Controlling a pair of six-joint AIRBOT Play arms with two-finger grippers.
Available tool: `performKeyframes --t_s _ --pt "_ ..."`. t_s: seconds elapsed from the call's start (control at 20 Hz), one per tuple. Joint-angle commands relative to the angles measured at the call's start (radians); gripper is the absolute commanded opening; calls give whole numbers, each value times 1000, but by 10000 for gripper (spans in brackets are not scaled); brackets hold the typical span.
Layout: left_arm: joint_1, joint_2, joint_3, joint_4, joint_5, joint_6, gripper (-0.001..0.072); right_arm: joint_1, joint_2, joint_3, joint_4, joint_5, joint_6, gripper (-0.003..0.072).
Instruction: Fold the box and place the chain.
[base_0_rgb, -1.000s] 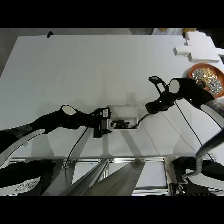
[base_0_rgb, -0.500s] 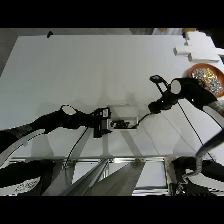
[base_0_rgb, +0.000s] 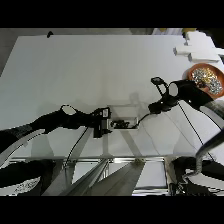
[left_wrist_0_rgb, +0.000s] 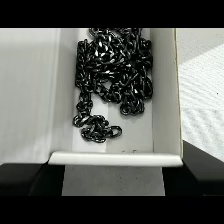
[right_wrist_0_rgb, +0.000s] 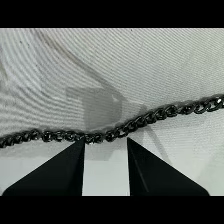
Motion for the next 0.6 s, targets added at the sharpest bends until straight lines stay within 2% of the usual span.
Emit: performKeyframes --t_s 0.0,0.1,0.2,0.25,0.3,0.55 --pt "0 0 0 0 0 0 137 1 -6 -1 3 -11 10 219" --pt "-1 0 0 0 0 0 137 1 -17 -2 3 -2 24 216" --pt "0 0 0 0 0 0 137 1 -18 -3 3 14 24 155" --pt "0 0 0 0 0 0 137 1 -17 -3 3 25 22 117" --pt "0 0 0 0 0 0 137 1 -11 -3 3 35 2 17" --pt "0 0 0 0 0 0 137 1 121 -3 3 84 -44 16"
